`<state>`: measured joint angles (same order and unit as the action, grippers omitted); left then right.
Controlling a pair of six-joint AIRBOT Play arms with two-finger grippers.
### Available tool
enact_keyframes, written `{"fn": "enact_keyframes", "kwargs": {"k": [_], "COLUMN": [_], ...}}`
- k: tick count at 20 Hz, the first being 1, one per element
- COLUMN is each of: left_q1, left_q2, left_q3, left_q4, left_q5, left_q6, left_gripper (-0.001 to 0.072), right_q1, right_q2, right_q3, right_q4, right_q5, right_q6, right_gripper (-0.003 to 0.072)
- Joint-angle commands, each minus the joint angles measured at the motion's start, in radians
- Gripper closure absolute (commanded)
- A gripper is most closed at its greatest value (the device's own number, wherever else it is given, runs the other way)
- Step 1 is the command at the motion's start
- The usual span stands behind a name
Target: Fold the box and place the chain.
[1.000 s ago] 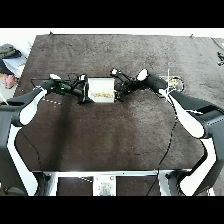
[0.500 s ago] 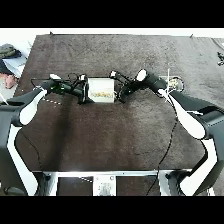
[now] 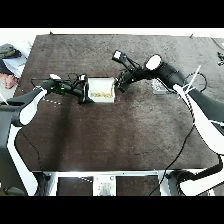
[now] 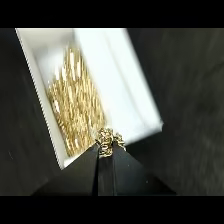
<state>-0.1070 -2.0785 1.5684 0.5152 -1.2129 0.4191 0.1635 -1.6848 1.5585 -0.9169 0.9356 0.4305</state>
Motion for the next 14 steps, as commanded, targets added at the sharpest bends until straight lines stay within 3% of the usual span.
{"fn": "enact_keyframes", "kwargs": {"k": [1,2,10,11,12,14], "left_q1": [0.001,0.001,0.001,0.001,0.001,0.001], "left_q2": [0.000,0.000,0.000,0.000,0.000,0.000], "left_q3": [0.000,0.000,0.000,0.000,0.000,0.000], "left_q4": [0.000,0.000,0.000,0.000,0.000,0.000], "left_q5": [0.000,0.000,0.000,0.000,0.000,0.000], "left_q6": [0.000,0.000,0.000,0.000,0.000,0.000], "left_gripper": [0.0242,0.0242,0.0243,0.0243,0.0243,0.0243], "right_q1": [0.026,0.038,0.049,0.047,0.044,0.030], "right_q2": [0.031,0.027,0.051,0.051,0.049,0.027], "right_q3": [0.000,0.000,0.001,0.001,0.001,0.010], "right_q4": [0.106,0.105,0.051,0.051,0.057,0.079], "right_q5": [-0.050,-0.054,-0.252,-0.294,-0.304,-0.256], "right_q6": [0.040,0.044,0.095,0.102,0.105,0.062], "right_gripper": [0.0417,0.0296,0.0308,0.0317,0.0490,0.0518]}}
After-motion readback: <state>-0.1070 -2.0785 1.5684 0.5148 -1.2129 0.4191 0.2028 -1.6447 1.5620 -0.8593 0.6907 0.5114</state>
